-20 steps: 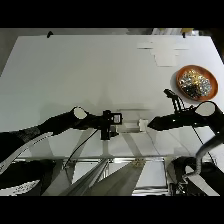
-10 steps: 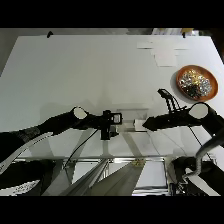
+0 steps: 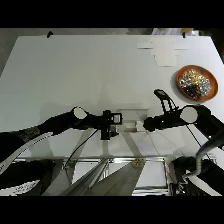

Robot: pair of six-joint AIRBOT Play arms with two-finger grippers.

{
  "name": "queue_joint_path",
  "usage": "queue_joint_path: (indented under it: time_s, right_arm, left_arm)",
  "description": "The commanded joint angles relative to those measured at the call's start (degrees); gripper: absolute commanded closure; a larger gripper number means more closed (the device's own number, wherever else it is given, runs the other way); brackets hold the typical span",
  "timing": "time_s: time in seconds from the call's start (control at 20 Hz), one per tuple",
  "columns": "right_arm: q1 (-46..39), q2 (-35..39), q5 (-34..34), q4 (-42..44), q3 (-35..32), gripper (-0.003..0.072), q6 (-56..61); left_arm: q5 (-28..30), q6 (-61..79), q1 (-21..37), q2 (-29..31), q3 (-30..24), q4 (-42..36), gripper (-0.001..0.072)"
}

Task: Fold the box and place the chain.

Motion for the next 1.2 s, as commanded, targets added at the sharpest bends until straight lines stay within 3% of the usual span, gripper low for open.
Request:
queue_joint_path:
  time_s: [0.0,0.45,1.15]
  right_arm:
    - [4.2,-2.7,-0.1,-5.8,2.7,0.0392,7.1]
    - [13.7,-11.0,3.5,-17.5,8.3,0.0393,23.8]
    - [14.6,-14.2,1.2,-18.7,8.8,0.042,29.5]
  left_arm:
    - [0.0,0.0,0.0,0.0,0.0,0.0,0.05]
    - [0.0,0.0,0.0,0.0,0.0,0.0,0.05]
    - [0.0,0.0,0.0,0.0,0.0,0.0,0.05]
